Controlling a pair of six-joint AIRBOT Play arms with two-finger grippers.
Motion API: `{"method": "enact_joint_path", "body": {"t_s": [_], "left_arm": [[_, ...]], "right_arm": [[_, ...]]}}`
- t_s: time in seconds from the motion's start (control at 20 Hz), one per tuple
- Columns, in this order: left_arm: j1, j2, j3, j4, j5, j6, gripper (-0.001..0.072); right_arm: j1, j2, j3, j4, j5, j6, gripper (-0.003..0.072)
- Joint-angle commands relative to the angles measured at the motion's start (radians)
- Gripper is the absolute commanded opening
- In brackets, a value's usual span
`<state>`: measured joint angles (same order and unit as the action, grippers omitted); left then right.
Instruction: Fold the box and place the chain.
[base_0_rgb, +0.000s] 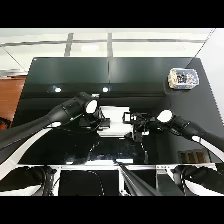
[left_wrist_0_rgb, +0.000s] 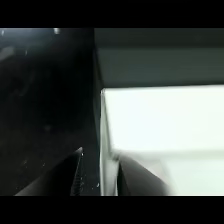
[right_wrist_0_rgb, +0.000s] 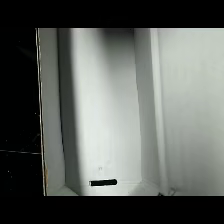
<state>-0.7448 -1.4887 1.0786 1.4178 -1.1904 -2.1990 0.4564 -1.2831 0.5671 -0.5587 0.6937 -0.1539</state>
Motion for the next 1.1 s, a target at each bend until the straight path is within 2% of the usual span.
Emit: {"method": "enact_joint_path", "body": {"t_s": [0.0, 0.4, 0.5, 0.55, 0.7, 0.75, 0.85, 0.95, 1.0, 1.05], "left_arm": [[-0.026, -0.047, 0.055, 0.014, -0.001, -0.042, 0.0259], [-0.038, -0.066, 0.056, 0.014, -0.009, -0.083, 0.0258], [-0.038, -0.066, 0.056, 0.014, -0.009, -0.083, 0.0080], [-0.038, -0.066, 0.056, 0.013, -0.008, -0.084, 0.0027], [-0.038, -0.066, 0.056, 0.010, -0.010, -0.083, 0.0027], [-0.038, -0.066, 0.056, 0.009, -0.010, -0.083, 0.0060], [-0.037, -0.066, 0.056, 0.010, -0.018, -0.084, 0.0399], [-0.038, -0.066, 0.056, 0.014, -0.023, -0.084, 0.0410], [-0.037, -0.066, 0.056, 0.014, -0.024, -0.088, 0.0309], [-0.037, -0.066, 0.056, 0.014, -0.023, -0.088, 0.0069]], "right_arm": [[0.001, 0.000, 0.000, 0.000, 0.000, 0.000, 0.0481], [0.001, 0.000, 0.001, 0.001, 0.000, 0.000, 0.0481], [0.001, 0.000, 0.001, 0.001, 0.000, 0.000, 0.0481], [0.001, 0.000, 0.000, 0.001, 0.000, 0.000, 0.0481], [0.001, 0.000, 0.000, 0.001, 0.000, 0.000, 0.0481], [0.001, 0.000, 0.000, 0.001, 0.000, 0.000, 0.0481], [0.001, 0.000, 0.000, 0.001, 0.000, 0.000, 0.0481], [0.001, 0.000, 0.000, 0.001, 0.000, 0.000, 0.0482], [0.001, 0.000, 0.000, 0.001, 0.000, 0.000, 0.0481], [0.001, 0.000, 0.000, 0.001, 0.000, 0.000, 0.0481]]}}
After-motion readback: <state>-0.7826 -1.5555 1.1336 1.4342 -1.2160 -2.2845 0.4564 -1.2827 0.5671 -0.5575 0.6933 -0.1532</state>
